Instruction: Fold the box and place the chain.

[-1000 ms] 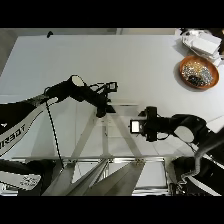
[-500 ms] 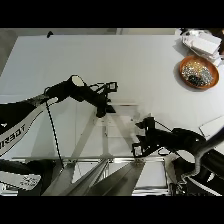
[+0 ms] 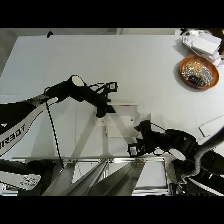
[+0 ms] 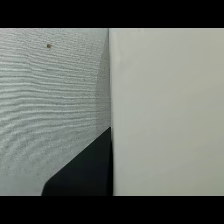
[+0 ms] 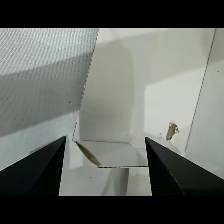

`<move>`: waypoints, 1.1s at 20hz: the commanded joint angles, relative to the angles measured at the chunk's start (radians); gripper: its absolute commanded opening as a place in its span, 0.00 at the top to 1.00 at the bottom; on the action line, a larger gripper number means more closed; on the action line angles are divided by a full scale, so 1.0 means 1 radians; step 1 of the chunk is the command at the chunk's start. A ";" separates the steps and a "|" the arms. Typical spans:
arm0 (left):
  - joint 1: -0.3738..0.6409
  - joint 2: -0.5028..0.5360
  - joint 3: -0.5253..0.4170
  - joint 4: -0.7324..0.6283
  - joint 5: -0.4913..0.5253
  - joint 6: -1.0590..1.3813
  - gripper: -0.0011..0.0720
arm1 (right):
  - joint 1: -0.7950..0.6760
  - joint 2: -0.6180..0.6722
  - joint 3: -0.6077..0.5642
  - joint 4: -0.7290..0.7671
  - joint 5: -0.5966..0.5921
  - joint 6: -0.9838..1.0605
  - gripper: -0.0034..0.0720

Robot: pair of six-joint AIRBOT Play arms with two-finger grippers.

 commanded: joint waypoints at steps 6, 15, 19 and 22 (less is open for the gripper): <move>0.000 0.001 0.000 0.000 0.000 0.000 0.97 | 0.001 -0.016 0.007 0.003 -0.042 0.045 0.23; 0.000 0.001 0.000 0.000 0.000 0.000 0.97 | -0.097 -0.008 0.105 0.048 0.019 0.103 0.23; 0.000 0.001 0.000 -0.001 0.000 0.000 0.97 | -0.098 -0.008 0.105 0.066 0.019 0.106 0.23; 0.000 0.001 0.000 -0.001 0.000 0.000 0.97 | -0.169 -0.008 0.105 0.151 0.023 0.105 0.23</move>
